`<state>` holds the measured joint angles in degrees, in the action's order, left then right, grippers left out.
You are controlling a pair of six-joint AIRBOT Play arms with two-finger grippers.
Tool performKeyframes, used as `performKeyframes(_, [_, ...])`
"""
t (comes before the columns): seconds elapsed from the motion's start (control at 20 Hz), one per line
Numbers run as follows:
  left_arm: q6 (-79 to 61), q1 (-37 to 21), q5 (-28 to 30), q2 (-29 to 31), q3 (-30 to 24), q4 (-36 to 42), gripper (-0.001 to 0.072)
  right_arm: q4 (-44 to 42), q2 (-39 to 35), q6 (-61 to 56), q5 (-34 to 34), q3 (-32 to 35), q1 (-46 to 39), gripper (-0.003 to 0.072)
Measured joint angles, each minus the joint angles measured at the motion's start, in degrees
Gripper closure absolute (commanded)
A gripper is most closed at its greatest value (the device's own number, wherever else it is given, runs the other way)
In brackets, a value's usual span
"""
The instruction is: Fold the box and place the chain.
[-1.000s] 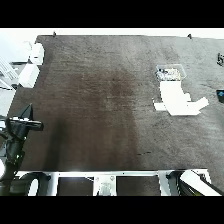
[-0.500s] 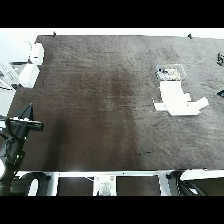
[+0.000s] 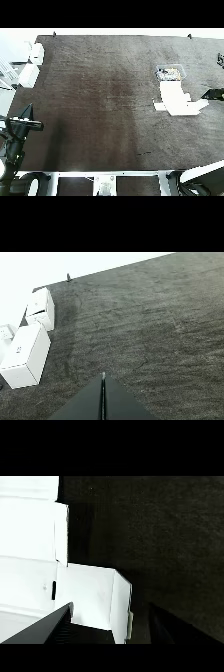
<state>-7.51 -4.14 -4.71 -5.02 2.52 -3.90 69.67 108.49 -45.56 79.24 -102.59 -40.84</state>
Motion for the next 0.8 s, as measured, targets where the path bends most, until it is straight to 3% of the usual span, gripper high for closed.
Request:
performKeyframes(0.65, [0.0,0.0,0.0,0.0,0.0,0.0,0.0687,-1.1,5.6,2.7,5.5,-0.6,0.5,0.0139])
performKeyframes(0.8, [0.0,0.0,0.0,0.0,0.0,0.0,0.0688,-2.9,6.9,4.3,7.4,-0.6,0.5,0.0274])
